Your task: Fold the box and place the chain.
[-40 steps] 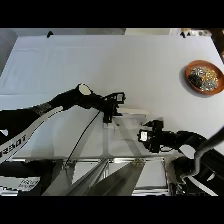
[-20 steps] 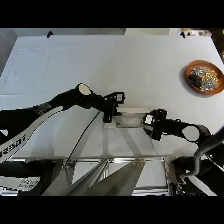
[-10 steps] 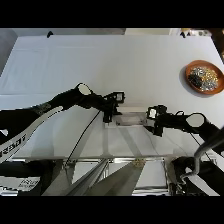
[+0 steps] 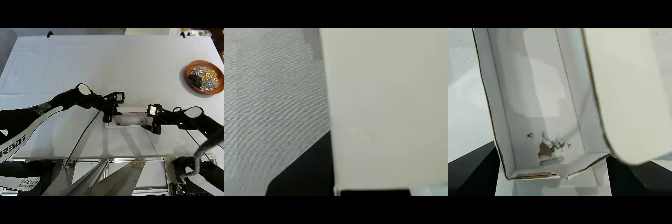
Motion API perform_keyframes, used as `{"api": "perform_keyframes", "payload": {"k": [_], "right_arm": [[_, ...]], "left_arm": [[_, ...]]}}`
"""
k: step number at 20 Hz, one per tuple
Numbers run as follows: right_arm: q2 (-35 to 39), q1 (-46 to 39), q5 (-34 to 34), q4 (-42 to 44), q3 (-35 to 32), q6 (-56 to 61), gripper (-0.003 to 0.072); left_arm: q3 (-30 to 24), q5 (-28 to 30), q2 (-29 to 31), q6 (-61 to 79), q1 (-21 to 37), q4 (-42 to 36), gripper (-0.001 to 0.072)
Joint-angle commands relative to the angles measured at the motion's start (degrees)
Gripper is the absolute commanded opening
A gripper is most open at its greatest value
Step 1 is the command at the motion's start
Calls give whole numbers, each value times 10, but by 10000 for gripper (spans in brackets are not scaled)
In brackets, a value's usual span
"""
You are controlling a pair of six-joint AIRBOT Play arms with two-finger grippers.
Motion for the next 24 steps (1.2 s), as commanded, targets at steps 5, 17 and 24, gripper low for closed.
{"api": "perform_keyframes", "payload": {"k": [5,17,24], "right_arm": [[-63,-2,35,8,18,-26,656],[-76,-2,29,-2,18,-43,315],[-76,-2,29,-11,18,-43,299]], "left_arm": [[0,0,0,0,0,0,10],[0,0,0,0,0,0,10],[0,0,0,0,0,0,10]]}}
